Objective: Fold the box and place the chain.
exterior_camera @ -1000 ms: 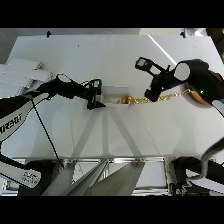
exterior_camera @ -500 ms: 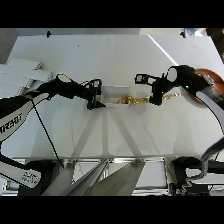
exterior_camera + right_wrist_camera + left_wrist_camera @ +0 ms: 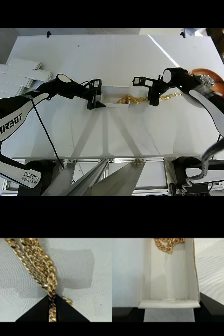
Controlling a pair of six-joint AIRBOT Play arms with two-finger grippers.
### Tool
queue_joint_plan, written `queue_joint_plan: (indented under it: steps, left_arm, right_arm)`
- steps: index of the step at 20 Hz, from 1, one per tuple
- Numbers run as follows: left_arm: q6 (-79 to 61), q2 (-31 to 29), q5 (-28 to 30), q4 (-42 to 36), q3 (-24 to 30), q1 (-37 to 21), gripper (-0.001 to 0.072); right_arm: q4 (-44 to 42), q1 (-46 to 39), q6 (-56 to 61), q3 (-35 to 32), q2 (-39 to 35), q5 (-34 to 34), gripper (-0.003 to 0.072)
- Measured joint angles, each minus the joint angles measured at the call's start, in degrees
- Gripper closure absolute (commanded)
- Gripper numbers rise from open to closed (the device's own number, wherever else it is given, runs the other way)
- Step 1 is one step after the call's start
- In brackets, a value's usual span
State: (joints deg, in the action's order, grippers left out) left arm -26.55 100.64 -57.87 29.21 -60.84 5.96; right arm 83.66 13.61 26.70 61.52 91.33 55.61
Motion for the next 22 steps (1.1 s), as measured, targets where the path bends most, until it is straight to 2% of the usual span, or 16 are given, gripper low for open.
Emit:
queue_joint_plan:
  steps: [11,15,22]
  left_arm:
    - [0.0,0.0,-0.02,-0.02,0.0,-0.02,0.0622]
    - [0.0,0.0,0.0,-0.02,0.0,-0.02,0.0622]
    - [0.0,0.0,-0.02,-0.02,0.0,0.0,0.0622]
  right_arm:
    - [-1.77,6.75,14.14,0.26,-12.04,1.6,0.0673]
    - [-8.83,11.1,17.79,1.81,-13.55,1.05,0.0673]
    - [-25.79,15.61,18.67,3.58,-13.16,-6.91,0.0678]
